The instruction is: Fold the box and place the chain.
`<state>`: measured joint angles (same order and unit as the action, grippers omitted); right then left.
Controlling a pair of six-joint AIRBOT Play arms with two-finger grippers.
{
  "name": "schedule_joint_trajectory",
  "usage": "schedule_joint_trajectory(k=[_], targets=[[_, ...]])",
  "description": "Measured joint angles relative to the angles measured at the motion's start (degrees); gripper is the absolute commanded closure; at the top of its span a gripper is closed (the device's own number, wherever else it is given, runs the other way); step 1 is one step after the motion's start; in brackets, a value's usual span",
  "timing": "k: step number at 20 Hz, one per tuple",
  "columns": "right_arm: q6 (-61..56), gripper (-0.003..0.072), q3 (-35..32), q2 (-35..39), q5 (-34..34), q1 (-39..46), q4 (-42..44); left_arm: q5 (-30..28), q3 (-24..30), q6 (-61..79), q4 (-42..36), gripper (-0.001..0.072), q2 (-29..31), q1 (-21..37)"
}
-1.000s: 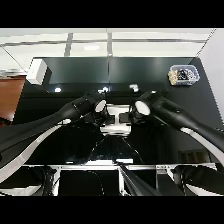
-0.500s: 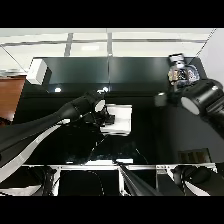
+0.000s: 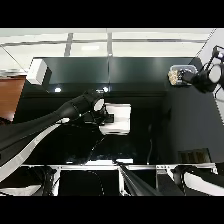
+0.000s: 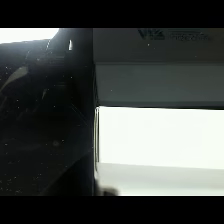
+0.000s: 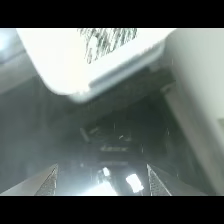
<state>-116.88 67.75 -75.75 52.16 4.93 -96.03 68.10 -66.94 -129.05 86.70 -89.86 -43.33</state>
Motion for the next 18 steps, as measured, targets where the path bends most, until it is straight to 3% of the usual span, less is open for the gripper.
schedule_joint_trajectory(k=[2, 4, 8, 11, 15, 16, 18], targets=[[3.1, 0.0032, 8.8, -8.5, 1.3, 2.6, 3.2, 0.0, 0.0, 0.0, 0.0, 0.0683, 0.0, 0.0], [6.8, 0.0084, 18.2, -17.2, 3.1, 4.3, 6.8, 0.0, 0.0, 0.0, 0.0, 0.0683, 0.0, 0.0], [10.6, 0.0084, 34.4, -31.6, 7.1, 6.2, 10.3, 0.0, 0.0, 0.0, -0.2, 0.0683, 0.0, 0.0], [11.6, 0.0085, 41.6, -38.3, 8.9, 7.0, 11.2, 0.0, 0.0, 0.0, -0.3, 0.0683, 0.0, 0.0], [11.9, 0.0133, 45.1, -42.6, 9.9, 7.6, 11.3, 0.1, 0.0, 0.0, -0.5, 0.0683, 0.0, 0.0], [12.0, 0.0189, 45.5, -43.2, 10.1, 7.7, 11.4, 0.1, 0.0, 0.0, -0.6, 0.0683, 0.0, 0.0], [12.1, 0.0532, 45.9, -43.9, 10.6, 7.8, 11.5, 0.1, 0.0, 0.0, -0.7, 0.0683, 0.0, 0.0]])
